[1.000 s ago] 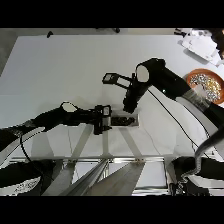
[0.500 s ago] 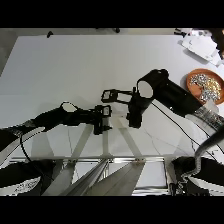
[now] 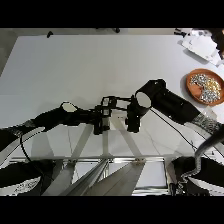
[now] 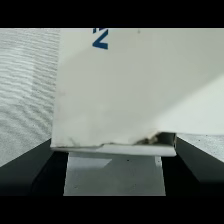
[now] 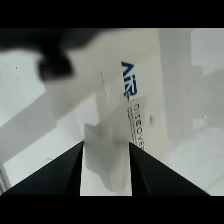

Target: Fold the box and place the chain.

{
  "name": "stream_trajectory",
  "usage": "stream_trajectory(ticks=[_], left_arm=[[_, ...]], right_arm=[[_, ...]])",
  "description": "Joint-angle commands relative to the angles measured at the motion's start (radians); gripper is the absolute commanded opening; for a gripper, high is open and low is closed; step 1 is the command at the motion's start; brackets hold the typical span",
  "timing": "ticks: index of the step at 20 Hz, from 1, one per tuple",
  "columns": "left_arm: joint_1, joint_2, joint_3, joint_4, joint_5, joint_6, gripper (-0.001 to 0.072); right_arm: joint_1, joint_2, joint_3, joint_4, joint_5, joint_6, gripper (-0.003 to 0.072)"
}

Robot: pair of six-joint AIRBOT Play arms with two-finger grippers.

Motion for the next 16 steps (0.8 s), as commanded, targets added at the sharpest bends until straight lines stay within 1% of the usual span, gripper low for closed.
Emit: stream_trajectory(ticks=[1, 5, 8, 10, 12, 16], left_arm=[[0.0, 0.001, 0.0, 0.0, 0.0, 0.0, 0.0319], [0.0, 0.001, 0.0, 0.0, 0.0, 0.0, 0.0319], [0.0, 0.001, 0.0, 0.0, 0.0, 0.0, 0.0319], [0.0, 0.001, 0.0, 0.0, 0.0, 0.0, 0.0319], [0.0, 0.001, 0.001, 0.0, 0.0, 0.0, 0.0319], [0.0, 0.001, 0.0, 0.0, 0.0, 0.001, 0.0319]], right_arm=[[0.03, 0.001, -0.022, -0.069, -0.069, 0.044, 0.0274], [0.031, 0.003, -0.024, -0.085, -0.079, 0.098, 0.0274], [0.031, 0.024, -0.024, -0.092, -0.095, 0.099, 0.027], [0.031, 0.051, -0.025, -0.092, -0.114, 0.099, 0.0229], [0.031, 0.06, -0.027, -0.092, -0.129, 0.099, 0.0225], [0.039, 0.06, -0.114, -0.077, -0.153, 0.107, 0.0225]])
